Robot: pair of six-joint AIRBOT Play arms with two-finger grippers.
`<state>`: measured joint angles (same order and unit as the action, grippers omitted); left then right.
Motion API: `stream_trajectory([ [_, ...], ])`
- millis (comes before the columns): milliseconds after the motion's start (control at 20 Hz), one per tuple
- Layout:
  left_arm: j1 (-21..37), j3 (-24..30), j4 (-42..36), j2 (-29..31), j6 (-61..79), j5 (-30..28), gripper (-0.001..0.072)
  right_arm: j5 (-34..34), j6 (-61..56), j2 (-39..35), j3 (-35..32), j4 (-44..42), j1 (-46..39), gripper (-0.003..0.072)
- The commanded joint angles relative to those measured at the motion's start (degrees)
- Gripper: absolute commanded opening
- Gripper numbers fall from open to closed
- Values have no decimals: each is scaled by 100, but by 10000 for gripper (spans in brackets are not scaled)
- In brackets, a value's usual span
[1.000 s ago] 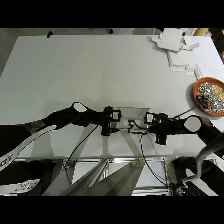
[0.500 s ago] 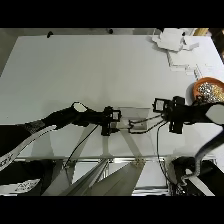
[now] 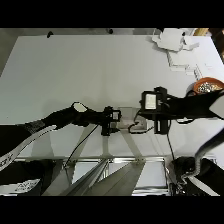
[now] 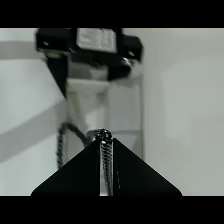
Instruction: Fold the box and place the chain.
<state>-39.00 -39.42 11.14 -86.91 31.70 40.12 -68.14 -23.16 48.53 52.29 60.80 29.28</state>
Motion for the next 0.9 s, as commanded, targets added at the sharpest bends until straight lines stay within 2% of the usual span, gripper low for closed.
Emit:
stream_trajectory([
  [0, -2, -2, 0, 0, 0, -2, 389, 44, -63, 664, 55, -236, 549, 25],
  [350, -2, -2, 0, 0, 0, -2, 389, 522, -107, 1711, -87, 105, 595, 32],
  [450, -2, -2, 0, 0, 0, -2, 389, 483, -168, 1733, -87, 354, 568, 209],
  [500, -2, -2, 2, 0, 0, -2, 389, 372, -350, 1659, -87, 404, 498, 232],
  [650, -2, -2, 0, 0, 0, -2, 389, -361, -396, 1108, -87, 802, 39, 207],
  [700, -2, -2, 0, 0, 0, -2, 389, -597, -101, 903, -94, 988, -210, 159],
  [850, -2, -2, 0, 0, 0, -2, 389, -675, 920, 444, -479, 1060, -1014, 159],
])
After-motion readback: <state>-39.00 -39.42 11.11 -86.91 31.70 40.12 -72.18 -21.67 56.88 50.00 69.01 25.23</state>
